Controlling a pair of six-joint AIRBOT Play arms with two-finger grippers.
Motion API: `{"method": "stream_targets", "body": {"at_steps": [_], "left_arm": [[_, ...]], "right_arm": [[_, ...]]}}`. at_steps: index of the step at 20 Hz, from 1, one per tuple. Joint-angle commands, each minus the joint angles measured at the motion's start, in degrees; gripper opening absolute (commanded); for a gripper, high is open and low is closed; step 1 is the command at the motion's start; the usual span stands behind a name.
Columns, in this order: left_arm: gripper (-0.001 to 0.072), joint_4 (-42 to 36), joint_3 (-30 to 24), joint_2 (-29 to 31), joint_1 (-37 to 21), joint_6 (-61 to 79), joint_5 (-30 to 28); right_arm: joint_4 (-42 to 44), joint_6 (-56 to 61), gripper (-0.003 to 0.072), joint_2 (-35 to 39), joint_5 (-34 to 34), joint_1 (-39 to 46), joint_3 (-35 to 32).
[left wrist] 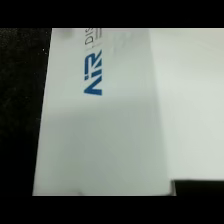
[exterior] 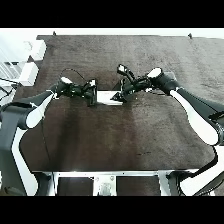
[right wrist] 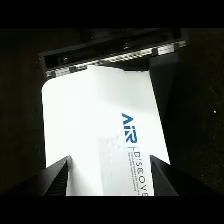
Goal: Fold the box and place the chain.
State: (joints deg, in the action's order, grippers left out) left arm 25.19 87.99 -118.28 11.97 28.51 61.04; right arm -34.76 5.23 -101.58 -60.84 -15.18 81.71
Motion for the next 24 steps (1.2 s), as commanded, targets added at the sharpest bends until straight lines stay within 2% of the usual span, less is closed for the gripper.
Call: {"method": "stream_targets", "body": {"at_steps": [1, 6, 16, 24], "left_arm": [[0.031, 0.02, 0.0, -0.02, 0.0, 0.02, 0.0], [0.031, 0.02, 0.0, -0.02, 0.0, 0.02, -0.02], [0.0309, 0.02, 0.0, -0.02, 0.0, 0.02, 0.0], [0.0309, 0.02, 0.0, -0.02, 0.0, 0.02, 0.0]], "right_arm": [[-1.44, -1.62, 0.0575, 0.0, -2.34, -0.02, -0.17], [-2.12, -2.93, 0.0567, -0.24, -2.56, -0.26, -0.39], [-1.86, -2.95, 0.0556, -0.5, 3.45, -0.44, -0.33], [0.24, -2.93, 0.0556, 0.37, 3.45, -0.37, 2.12]]}}
